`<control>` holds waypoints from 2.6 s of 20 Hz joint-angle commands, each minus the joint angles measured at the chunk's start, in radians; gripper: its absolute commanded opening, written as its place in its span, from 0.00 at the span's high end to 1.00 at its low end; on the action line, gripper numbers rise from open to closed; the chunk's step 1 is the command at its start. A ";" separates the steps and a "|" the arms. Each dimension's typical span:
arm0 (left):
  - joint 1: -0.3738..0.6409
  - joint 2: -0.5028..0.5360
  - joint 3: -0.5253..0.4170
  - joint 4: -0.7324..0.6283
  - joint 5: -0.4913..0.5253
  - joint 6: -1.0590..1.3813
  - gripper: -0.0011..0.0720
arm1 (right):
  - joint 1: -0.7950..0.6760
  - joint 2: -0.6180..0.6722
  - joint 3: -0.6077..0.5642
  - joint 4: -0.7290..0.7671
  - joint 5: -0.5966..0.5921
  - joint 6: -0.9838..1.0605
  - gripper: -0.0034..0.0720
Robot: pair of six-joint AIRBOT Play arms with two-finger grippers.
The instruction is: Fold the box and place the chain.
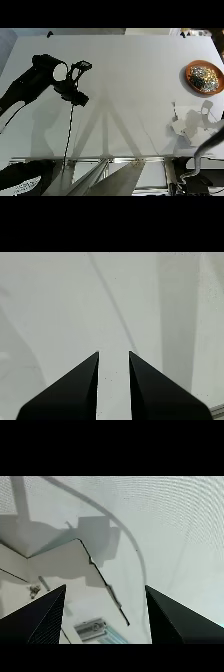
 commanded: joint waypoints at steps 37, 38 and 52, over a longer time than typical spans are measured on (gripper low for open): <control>0.001 -0.003 0.000 -0.296 0.106 0.424 0.20 | 0.629 0.880 -0.792 0.647 -0.393 -0.143 0.92; 0.001 -0.008 -0.001 -0.365 0.138 0.502 0.20 | 0.629 0.880 -0.792 0.646 -0.394 -0.143 0.92; 0.011 -0.428 -0.001 -1.061 0.222 0.931 0.20 | 0.629 0.880 -0.792 0.680 -0.393 -0.144 0.92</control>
